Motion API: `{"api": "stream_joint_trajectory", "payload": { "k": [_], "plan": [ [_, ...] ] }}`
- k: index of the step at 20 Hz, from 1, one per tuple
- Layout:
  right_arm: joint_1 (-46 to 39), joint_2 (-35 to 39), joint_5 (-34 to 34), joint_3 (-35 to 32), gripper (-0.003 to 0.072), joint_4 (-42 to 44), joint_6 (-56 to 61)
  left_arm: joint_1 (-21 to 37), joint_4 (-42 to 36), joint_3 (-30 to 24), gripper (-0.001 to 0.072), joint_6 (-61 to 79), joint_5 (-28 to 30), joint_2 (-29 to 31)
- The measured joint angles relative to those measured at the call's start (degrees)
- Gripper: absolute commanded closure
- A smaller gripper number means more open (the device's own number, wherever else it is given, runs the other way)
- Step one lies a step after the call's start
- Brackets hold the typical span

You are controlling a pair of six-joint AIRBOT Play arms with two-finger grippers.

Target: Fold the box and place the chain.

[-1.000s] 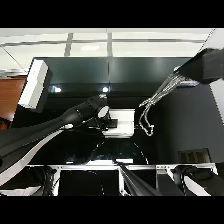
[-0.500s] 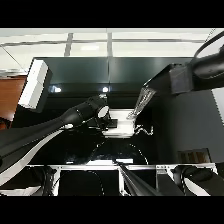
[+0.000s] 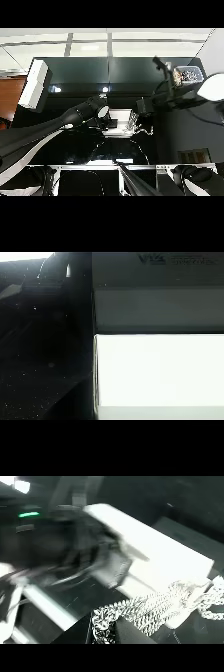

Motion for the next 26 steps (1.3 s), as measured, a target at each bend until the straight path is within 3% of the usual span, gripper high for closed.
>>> {"api": "stream_joint_trajectory", "payload": {
  "k": [3,4,5,8,13,14,15,20,26],
  "plan": [
    [0.46,-0.44,-8.07,-7.58,0.0666,1.79,0.33,0.00,0.00,0.00,0.0680,0.02,0.07,0.00],
    [0.74,-0.66,-9.99,-9.01,0.0526,2.14,0.35,0.00,0.00,0.00,0.0680,0.00,0.09,0.00],
    [1.03,-0.81,-11.34,-10.01,0.0317,2.47,0.48,0.00,0.00,0.00,0.0680,0.02,0.09,0.00],
    [0.26,-0.98,-12.61,-11.21,0.0308,2.97,-0.50,0.00,0.00,0.00,0.0680,0.02,0.11,0.00],
    [-9.86,3.06,-6.34,-13.00,0.0304,-4.00,-8.94,0.00,0.00,0.00,0.0680,0.02,0.11,0.00],
    [-11.65,4.17,-6.47,-14.62,0.0088,-5.38,-12.41,0.00,0.00,0.00,0.0680,0.02,0.09,0.00],
    [-12.98,5.11,-7.37,-16.72,-0.0033,-5.73,-17.29,0.00,0.00,0.00,0.0680,0.02,0.09,0.00],
    [-12.11,5.60,-19.10,-27.85,-0.0024,-1.36,-52.92,0.00,0.00,0.00,0.0680,0.00,0.09,0.00],
    [-8.04,-2.75,-23.17,-31.89,-0.0025,11.08,-92.48,0.00,0.00,0.00,0.0680,0.00,0.07,0.00]
  ]
}}
